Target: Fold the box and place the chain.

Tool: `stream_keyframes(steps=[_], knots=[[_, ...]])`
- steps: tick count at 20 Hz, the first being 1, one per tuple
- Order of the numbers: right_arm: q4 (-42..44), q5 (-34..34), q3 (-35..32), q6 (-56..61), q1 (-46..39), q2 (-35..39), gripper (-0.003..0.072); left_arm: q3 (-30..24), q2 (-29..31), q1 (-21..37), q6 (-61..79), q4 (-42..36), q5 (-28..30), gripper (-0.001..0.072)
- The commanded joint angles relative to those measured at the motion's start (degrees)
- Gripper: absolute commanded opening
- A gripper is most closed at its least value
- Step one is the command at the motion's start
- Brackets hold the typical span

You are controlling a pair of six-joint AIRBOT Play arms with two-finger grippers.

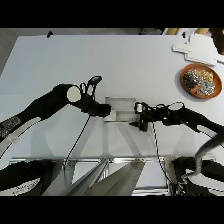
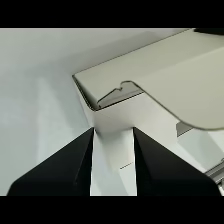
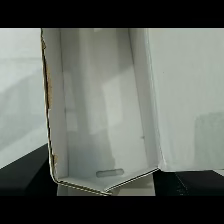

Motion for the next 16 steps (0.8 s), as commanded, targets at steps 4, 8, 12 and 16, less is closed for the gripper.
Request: stream_keyframes(steps=[4, 8, 12, 16], knots=[[0.0, 0.0, 0.0, 0.0, 0.0, 0.0, 0.0298, 3.8, -2.0, -3.5, -8.7, 5.6, -3.7, 0.0279], [0.0, 0.0, 0.0, 0.0, 0.0, 0.0, 0.0298, 7.5, -4.9, -5.8, -12.8, 10.4, -8.8, 0.0279], [0.0, 0.1, 0.0, 0.0, 0.0, 0.0, 0.0298, 10.2, -5.7, -6.9, -19.2, 15.3, -13.1, 0.0274], [0.0, 0.1, 0.0, 0.0, 0.0, 0.0, 0.0298, 13.9, -7.8, -8.7, -24.4, 16.7, -13.2, 0.0271]])
